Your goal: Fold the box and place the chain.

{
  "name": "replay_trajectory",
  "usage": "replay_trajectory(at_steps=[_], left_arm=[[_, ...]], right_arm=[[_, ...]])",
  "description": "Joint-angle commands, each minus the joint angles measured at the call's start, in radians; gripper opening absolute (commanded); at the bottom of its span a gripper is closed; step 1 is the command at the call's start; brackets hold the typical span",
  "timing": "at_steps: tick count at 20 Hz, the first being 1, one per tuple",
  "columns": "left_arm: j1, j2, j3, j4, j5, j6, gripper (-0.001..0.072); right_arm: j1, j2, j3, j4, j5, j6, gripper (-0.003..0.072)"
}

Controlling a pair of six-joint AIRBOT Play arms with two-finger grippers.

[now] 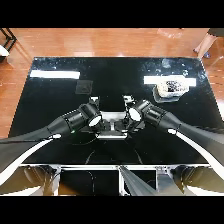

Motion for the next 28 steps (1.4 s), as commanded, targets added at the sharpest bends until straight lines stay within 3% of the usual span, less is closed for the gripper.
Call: replay_trajectory(at_steps=[1, 11, 14, 15, 18, 19, 20, 27, 28], left_arm=[[-0.001, 0.000, 0.000, 0.000, 0.001, 0.000, 0.0020], [-0.001, 0.000, 0.000, 0.000, 0.002, 0.000, 0.0020], [-0.001, 0.000, 0.000, 0.000, 0.001, 0.000, 0.0020], [-0.001, 0.000, 0.000, 0.000, 0.001, 0.000, 0.0020], [-0.001, 0.000, 0.000, 0.000, 0.001, 0.000, 0.0020], [-0.001, 0.000, 0.000, 0.000, 0.001, 0.000, 0.0020], [-0.001, 0.000, 0.000, 0.000, 0.001, 0.000, 0.0020], [-0.001, 0.000, 0.000, 0.000, 0.001, 0.000, 0.0020], [-0.001, 0.000, 0.000, 0.000, 0.001, 0.000, 0.0020]], right_arm=[[0.001, -0.011, 0.001, 0.005, -0.010, 0.004, 0.0257], [0.001, -0.037, 0.011, 0.011, -0.013, 0.006, 0.0257], [0.001, -0.037, 0.021, 0.011, -0.012, 0.006, 0.0219], [0.001, -0.037, 0.021, 0.011, -0.009, 0.006, 0.0131], [0.001, -0.037, 0.021, 0.011, 0.000, 0.006, 0.0125], [0.002, -0.037, 0.021, 0.012, 0.002, 0.006, 0.0034], [0.002, -0.037, 0.021, 0.013, 0.002, 0.005, 0.0022], [0.009, -0.037, 0.021, 0.015, 0.002, 0.002, 0.0022], [0.009, -0.037, 0.021, 0.014, 0.002, 0.003, 0.0060]])
